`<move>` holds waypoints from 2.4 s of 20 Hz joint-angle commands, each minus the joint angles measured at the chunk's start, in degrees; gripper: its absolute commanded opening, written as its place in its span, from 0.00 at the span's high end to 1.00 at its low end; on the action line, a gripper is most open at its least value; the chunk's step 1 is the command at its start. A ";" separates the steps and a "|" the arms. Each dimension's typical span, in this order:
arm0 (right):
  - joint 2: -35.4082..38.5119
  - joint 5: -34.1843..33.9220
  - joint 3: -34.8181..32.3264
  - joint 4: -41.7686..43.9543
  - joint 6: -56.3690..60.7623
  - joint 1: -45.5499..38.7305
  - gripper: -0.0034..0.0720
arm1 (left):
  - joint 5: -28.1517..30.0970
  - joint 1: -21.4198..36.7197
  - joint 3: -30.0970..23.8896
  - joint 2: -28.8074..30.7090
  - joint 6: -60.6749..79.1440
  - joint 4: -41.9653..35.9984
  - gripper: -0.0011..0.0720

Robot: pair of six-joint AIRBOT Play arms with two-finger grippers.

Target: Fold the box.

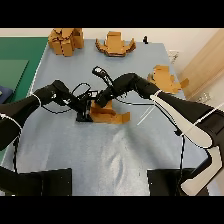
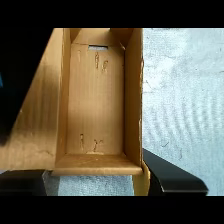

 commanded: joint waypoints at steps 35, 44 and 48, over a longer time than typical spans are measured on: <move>19.50 7.04 -29.55 -13.84 -12.22 -2.36 0.31 | 0.02 0.04 0.02 0.04 -0.04 0.85 0.96; 17.42 11.65 -29.53 -10.01 -16.00 1.03 0.72 | 0.04 0.02 0.00 0.04 -0.04 0.85 0.96; 17.42 11.98 -29.53 -9.60 -16.00 2.19 0.90 | 0.00 0.02 0.02 0.04 -0.04 0.83 0.96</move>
